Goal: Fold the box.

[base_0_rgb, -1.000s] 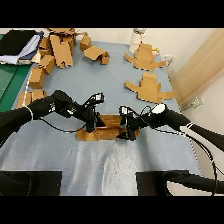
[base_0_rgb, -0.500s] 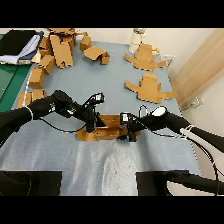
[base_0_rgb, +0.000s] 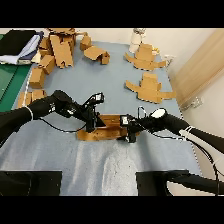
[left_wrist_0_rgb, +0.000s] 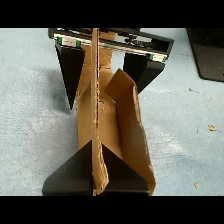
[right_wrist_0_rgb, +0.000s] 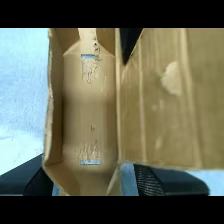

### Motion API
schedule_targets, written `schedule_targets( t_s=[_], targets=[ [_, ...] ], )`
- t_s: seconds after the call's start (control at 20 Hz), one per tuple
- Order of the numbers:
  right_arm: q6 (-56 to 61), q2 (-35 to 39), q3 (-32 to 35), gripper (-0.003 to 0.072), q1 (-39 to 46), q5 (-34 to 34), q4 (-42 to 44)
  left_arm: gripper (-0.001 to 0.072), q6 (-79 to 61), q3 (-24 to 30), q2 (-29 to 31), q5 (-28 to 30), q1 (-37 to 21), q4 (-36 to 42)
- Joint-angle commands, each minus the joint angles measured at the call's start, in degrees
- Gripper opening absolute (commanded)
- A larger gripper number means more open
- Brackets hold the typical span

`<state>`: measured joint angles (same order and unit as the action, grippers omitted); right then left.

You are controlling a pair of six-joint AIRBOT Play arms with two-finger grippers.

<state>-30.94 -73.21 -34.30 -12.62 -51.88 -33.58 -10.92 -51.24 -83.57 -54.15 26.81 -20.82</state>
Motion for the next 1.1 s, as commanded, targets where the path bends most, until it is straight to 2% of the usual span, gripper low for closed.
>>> schedule_targets(
  t_s=[0.0,0.05,0.15,1.05],
  targets=[
    [-0.2,0.0,0.6,0.0720,0.0,0.2,0.3,0.0013,0.0,0.0,0.0,0.0,0.0,0.0],
    [-0.2,0.0,0.6,0.0713,0.0,0.7,0.4,0.0013,0.0,0.0,0.0,0.0,0.0,0.0],
    [-0.2,0.0,0.6,0.0558,0.0,0.7,0.4,0.0013,0.0,0.0,0.0,0.0,0.0,0.0],
    [0.0,0.0,0.7,0.0559,0.0,0.5,0.4,0.0013,0.0,0.0,0.0,0.0,0.0,0.0]
  ],
)
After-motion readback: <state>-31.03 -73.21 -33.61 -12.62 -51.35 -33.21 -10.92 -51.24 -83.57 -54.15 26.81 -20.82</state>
